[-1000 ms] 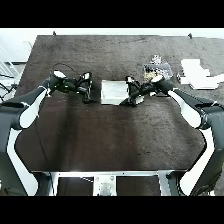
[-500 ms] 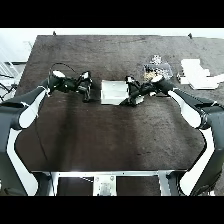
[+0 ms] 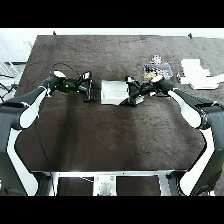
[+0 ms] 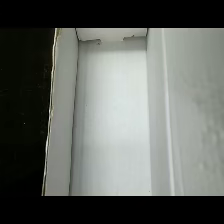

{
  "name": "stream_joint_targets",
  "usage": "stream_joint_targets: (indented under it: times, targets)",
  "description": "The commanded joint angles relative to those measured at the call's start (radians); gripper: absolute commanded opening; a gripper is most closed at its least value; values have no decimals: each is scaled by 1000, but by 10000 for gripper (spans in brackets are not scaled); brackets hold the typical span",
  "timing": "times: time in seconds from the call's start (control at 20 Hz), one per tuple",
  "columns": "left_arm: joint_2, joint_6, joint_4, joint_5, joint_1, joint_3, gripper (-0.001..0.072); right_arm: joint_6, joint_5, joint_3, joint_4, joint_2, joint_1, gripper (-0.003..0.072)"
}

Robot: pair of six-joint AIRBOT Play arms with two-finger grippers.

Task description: Fold the box and place the chain.

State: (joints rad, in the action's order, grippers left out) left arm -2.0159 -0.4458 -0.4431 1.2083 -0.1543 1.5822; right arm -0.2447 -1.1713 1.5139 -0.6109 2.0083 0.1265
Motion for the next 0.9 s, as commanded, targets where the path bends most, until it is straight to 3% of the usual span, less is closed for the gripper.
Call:
stream_joint_targets:
  times: [0.0,0.85]
  targets:
    - [-1,6,0,-3,-1,1,717,1,-1,0,0,0,1,584]
    - [-1,33,-17,-1,-7,1,718,1,-1,0,0,0,1,584]
